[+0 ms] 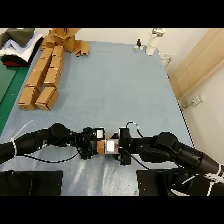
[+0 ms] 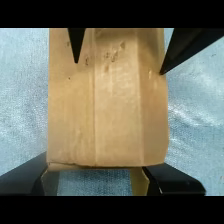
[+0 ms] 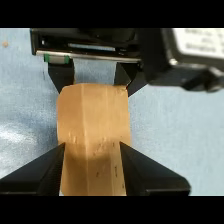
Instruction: Fold the box.
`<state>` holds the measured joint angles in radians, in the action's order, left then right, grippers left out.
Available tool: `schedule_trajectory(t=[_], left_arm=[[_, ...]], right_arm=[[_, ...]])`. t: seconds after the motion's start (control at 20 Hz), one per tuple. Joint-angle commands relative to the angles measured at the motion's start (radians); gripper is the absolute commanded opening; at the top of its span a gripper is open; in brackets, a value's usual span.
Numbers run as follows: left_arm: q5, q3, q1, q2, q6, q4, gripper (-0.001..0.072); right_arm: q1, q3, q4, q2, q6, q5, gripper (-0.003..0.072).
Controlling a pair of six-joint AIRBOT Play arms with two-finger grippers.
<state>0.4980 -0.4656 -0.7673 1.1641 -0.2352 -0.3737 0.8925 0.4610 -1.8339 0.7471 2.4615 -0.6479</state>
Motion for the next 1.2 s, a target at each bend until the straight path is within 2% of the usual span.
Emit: schedule_trajectory(t=[0.0,0.05,0.1,0.2,0.35,0.4,0.5,0.6,0.9,0.95,1.0,1.05,1.15], left_arm=[[0.000,-0.001,0.000,0.000,0.000,0.000,0.0519],[0.000,-0.001,0.000,0.000,0.000,0.000,0.0519],[0.000,-0.001,0.000,0.000,0.000,0.000,0.0518],[0.000,-0.001,0.000,0.000,0.000,0.000,0.0518],[0.000,-0.001,0.000,0.000,0.000,0.000,0.0518],[0.000,-0.001,0.000,0.000,0.000,0.000,0.0518],[0.000,-0.001,0.000,0.000,0.000,0.000,0.0518],[-0.001,-0.001,0.000,0.000,0.000,0.000,0.0519],[0.000,-0.001,0.000,0.000,0.000,0.000,0.0519],[0.000,-0.001,0.000,0.000,0.000,0.000,0.0518],[0.000,-0.001,0.000,0.000,0.000,0.000,0.0518],[0.000,-0.001,0.000,0.000,0.000,0.000,0.0518],[0.000,-0.001,0.000,0.000,0.000,0.000,0.0519]], right_arm=[[0.001,0.000,0.013,0.021,0.015,0.001,0.0501],[0.001,0.001,0.021,0.020,0.022,0.001,0.0497],[0.001,0.001,0.032,0.018,0.028,0.001,0.0433],[0.001,0.001,0.040,0.014,0.027,0.000,0.0364],[0.001,0.002,0.040,-0.002,0.027,-0.005,0.0347],[0.001,0.006,0.040,-0.009,0.027,-0.012,0.0296],[0.001,0.011,0.041,-0.024,0.027,-0.015,0.0279],[0.001,0.013,0.050,-0.030,0.027,-0.015,0.0217],[0.001,0.027,0.050,-0.042,0.027,-0.015,0.0216],[0.001,0.028,0.050,-0.045,0.027,-0.016,0.0259],[0.001,0.028,0.038,-0.045,0.027,-0.023,0.0431],[0.001,0.028,0.008,-0.043,0.027,-0.034,0.0541],[0.001,0.024,-0.021,-0.036,0.032,-0.044,0.0590]])
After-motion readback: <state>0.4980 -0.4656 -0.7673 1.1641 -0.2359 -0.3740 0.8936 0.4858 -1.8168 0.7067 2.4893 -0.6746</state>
